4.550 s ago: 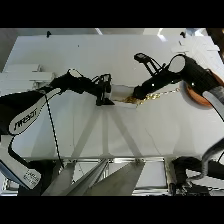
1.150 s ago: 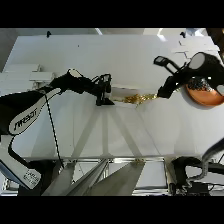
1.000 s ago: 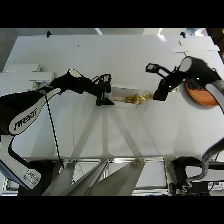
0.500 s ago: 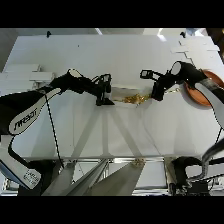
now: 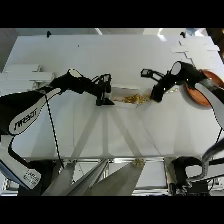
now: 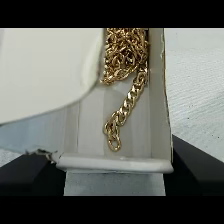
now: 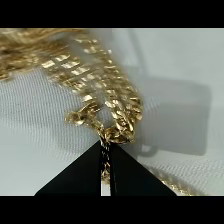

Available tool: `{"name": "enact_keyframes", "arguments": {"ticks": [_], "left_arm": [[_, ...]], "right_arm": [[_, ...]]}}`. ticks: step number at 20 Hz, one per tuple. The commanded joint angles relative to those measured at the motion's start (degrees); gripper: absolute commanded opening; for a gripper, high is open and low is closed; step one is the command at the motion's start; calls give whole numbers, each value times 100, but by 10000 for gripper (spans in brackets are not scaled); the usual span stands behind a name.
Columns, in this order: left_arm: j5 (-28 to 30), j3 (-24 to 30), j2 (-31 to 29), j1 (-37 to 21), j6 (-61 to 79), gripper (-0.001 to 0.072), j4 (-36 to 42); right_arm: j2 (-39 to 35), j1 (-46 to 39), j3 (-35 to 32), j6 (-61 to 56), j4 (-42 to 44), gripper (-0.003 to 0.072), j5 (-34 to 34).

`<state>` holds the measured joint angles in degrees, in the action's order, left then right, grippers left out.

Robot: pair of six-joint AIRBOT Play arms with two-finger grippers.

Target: Fold the box and place the chain.

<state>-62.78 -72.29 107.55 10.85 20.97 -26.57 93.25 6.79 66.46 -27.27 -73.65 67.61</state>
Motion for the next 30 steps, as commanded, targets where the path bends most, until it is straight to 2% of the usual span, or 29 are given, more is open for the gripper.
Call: {"name": "enact_keyframes", "arguments": {"ticks": [1, 7, 11, 15, 18, 27, 30], "left_arm": [[-2, -4, -2, -4, 2, 297, 0], [2, -4, -2, -4, 0, 297, 4], [2, -4, -2, -4, 2, 297, 2], [0, -4, -2, -4, 2, 297, 2], [0, -4, -2, -4, 2, 297, 2], [0, -4, -2, -4, 2, 297, 2], [0, -4, -2, -4, 2, 297, 2]], "right_arm": [[-564, -13, 35, -428, 452, 13, 201], [-1539, -9, 35, -426, 1989, 13, 210], [-1670, 144, 39, -404, 2999, 13, 219], [-1596, 605, 39, -280, 3042, 13, 44], [-1443, 835, 39, -282, 3029, 13, 170], [-1329, 861, 39, -299, 2793, 14, 192], [-1329, 861, 39, -734, 2223, 14, 195]]}}
